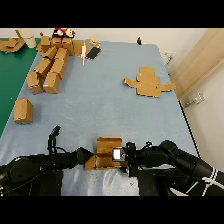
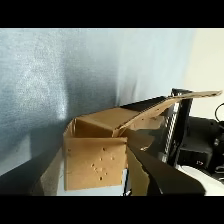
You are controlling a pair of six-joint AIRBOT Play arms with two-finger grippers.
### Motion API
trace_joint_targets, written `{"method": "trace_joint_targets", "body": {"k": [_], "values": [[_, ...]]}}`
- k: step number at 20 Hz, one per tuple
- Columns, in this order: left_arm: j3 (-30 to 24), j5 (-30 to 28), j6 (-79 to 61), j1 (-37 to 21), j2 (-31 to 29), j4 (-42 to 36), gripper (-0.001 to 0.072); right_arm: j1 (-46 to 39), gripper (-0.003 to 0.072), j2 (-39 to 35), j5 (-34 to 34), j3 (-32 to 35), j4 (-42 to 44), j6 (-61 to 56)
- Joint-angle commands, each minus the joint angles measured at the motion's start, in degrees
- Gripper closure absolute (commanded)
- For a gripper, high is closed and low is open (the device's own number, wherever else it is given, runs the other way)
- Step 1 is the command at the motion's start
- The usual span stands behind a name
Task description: Fold the box.
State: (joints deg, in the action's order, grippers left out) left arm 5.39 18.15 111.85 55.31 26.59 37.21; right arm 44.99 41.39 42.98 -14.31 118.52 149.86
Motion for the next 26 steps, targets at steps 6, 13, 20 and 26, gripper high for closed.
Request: {"method": "trace_joint_targets", "body": {"k": [6,13,20,26], "values": [[0.0,1.3,-0.5,0.0,0.0,0.0,0.0142,0.0,0.0227,0.0,0.0,0.0,0.0,0.0],[0.7,2.5,-5.0,0.1,0.0,-4.3,0.0265,0.0,0.0227,0.0,0.0,0.0,0.0,0.0],[3.4,5.6,-5.9,0.1,1.4,-2.2,0.0263,0.0,0.0227,0.0,0.0,0.0,0.0,0.0],[10.3,7.5,-6.0,1.9,12.9,1.8,0.0263,0.0,0.0227,0.0,0.0,0.0,0.0,0.0]]}}
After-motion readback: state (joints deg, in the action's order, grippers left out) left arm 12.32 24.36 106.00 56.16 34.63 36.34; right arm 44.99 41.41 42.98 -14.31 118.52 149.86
